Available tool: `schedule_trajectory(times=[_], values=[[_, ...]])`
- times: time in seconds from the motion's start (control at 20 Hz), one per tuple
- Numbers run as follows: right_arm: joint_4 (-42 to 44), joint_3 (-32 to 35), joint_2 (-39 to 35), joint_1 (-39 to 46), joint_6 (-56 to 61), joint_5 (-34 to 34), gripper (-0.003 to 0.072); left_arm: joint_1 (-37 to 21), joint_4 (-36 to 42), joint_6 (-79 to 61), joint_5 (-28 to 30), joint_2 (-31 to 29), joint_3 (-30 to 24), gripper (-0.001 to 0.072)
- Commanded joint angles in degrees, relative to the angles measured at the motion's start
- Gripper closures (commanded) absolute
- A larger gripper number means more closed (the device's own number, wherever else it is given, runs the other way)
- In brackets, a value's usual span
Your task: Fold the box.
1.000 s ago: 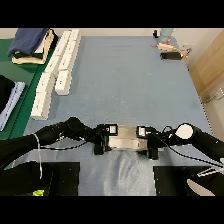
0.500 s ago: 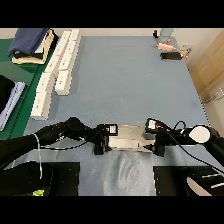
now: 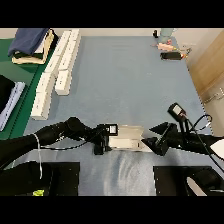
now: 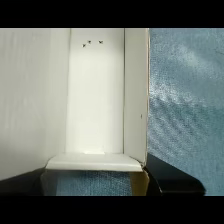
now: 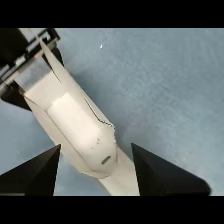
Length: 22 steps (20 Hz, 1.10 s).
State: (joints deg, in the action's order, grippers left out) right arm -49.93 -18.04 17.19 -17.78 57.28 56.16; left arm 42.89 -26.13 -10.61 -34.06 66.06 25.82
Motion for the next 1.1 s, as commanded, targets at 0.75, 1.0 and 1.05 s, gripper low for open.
schedule_trajectory(times=[0.75, 1.0, 1.05], values=[[28.63, 3.93, 11.13, -5.70, 24.22, -12.07, 0.0411, -0.02, 0.00, -0.02, 0.02, 0.02, 0.00, 0.0192], [29.18, 0.04, 23.80, -6.62, 17.29, -20.06, 0.0538, -0.02, 0.00, -0.02, 0.02, 0.02, 0.02, 0.0191], [29.11, -1.55, 26.82, -6.62, 15.19, -20.20, 0.0537, -0.02, 0.00, -0.02, 0.02, 0.02, 0.00, 0.0191]])
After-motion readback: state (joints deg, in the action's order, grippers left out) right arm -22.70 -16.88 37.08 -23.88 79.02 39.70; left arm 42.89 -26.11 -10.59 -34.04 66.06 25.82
